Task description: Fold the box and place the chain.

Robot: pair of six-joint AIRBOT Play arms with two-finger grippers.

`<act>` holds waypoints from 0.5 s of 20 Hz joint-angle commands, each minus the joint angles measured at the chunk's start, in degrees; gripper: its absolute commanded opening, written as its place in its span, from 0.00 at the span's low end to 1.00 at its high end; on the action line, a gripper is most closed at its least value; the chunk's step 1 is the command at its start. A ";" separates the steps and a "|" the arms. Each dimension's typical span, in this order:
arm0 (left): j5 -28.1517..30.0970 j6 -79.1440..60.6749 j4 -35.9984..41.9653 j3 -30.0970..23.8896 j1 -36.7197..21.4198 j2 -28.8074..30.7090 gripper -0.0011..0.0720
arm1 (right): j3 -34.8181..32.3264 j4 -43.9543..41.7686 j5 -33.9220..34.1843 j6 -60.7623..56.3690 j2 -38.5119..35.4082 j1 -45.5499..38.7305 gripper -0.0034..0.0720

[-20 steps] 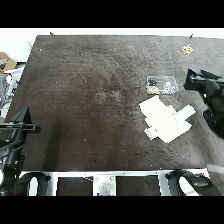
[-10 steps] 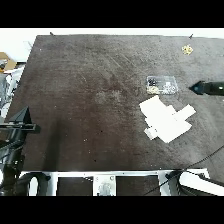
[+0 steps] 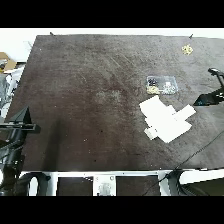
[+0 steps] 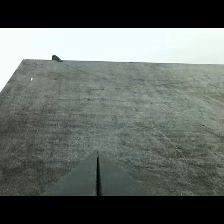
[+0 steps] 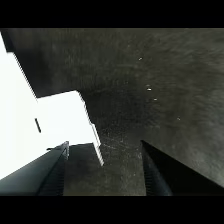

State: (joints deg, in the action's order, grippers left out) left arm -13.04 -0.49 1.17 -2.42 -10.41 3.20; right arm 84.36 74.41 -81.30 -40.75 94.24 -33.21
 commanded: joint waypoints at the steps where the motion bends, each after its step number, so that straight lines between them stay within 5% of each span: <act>1: 0.02 0.00 -0.02 0.04 0.00 0.04 0.03 | 1.05 -0.02 -2.27 4.57 5.64 0.52 0.71; 2: 0.04 0.00 -0.02 0.04 0.00 0.07 0.03 | 1.07 -1.95 -2.80 5.81 7.10 0.52 0.63; 7: 0.02 0.00 -0.02 0.04 0.00 0.04 0.03 | 1.05 -5.25 -5.84 8.96 12.87 0.55 0.63; 10: 0.04 0.00 -0.02 0.04 0.00 0.04 0.03 | 1.05 -6.91 -9.51 9.73 14.91 0.50 0.48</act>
State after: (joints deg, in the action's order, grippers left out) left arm -13.04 -0.49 1.17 -2.42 -10.41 3.20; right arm 85.45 69.36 -87.05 -32.64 106.65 -32.75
